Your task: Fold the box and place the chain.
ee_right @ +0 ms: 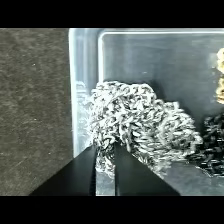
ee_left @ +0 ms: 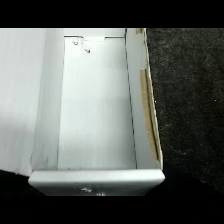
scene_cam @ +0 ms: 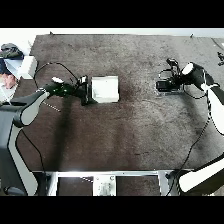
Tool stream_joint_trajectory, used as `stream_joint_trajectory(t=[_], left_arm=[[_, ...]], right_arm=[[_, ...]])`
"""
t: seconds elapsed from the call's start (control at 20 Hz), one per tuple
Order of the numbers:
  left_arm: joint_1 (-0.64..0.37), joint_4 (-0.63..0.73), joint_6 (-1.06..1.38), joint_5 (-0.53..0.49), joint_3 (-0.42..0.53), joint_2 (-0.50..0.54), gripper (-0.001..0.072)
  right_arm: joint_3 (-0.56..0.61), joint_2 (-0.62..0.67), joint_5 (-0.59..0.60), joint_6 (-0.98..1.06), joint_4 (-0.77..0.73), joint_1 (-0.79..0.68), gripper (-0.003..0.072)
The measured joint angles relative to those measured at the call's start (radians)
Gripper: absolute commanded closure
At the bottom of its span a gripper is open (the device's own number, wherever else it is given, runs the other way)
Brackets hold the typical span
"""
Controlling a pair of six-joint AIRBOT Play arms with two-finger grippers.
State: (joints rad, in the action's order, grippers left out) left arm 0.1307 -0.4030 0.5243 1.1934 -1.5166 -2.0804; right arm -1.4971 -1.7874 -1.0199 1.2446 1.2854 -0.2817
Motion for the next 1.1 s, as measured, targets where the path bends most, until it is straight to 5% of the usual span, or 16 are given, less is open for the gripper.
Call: stream_joint_trajectory(t=[0.05, 0.1, 0.65, 1.1], left_arm=[[0.0, 0.0, 0.0, 0.0, 0.0, 0.0, 0.0243], [0.0, 0.0, 0.0, 0.0, 0.0, 0.0, 0.0243], [0.0, 0.0, 0.0, 0.0, 0.0, 0.0, 0.0243], [0.0, 0.0, 0.0, 0.0, 0.0, 0.0, 0.0243]], right_arm=[[0.0, -0.001, -0.001, 0.0, 0.0, 0.001, 0.07], [0.0, 0.0, -0.002, -0.001, 0.002, 0.002, 0.0706], [0.0, 0.141, -0.009, 0.003, 0.023, 0.003, 0.0707], [0.0, 0.439, 0.06, -0.003, 0.002, 0.004, 0.0707]])
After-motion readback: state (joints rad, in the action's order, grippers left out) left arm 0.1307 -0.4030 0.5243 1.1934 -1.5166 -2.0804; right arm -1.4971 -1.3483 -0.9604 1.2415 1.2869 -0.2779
